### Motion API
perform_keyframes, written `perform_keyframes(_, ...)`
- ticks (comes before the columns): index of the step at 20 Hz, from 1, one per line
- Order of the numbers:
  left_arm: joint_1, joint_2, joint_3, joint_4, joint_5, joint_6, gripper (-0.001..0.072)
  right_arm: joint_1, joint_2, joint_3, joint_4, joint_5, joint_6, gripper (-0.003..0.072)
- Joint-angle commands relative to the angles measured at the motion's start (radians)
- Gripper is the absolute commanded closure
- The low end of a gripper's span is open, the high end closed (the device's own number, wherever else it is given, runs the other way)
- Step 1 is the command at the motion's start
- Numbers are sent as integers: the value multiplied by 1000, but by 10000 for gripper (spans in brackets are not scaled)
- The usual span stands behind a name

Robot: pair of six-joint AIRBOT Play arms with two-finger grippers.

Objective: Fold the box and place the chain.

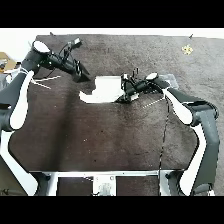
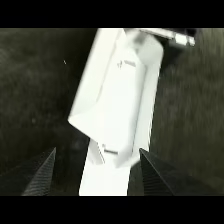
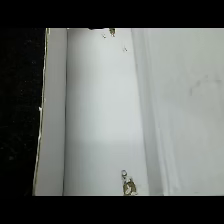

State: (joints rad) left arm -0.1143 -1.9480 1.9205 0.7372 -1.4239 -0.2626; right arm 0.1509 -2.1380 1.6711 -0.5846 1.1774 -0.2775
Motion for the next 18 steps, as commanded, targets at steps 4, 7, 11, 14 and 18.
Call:
perform_keyframes(4,-62,-1,-164,145,138,224,22,0,0,0,2,1,1,139)
perform_keyframes(7,-95,-1,-271,147,288,304,22,0,0,0,2,1,1,139)
perform_keyframes(11,-120,-2,-304,145,351,306,23,0,0,0,2,2,1,139)
perform_keyframes(14,-128,-2,-304,143,347,306,24,0,0,0,2,1,1,139)
perform_keyframes(18,-128,-2,-304,145,340,296,220,0,0,0,2,1,1,139)
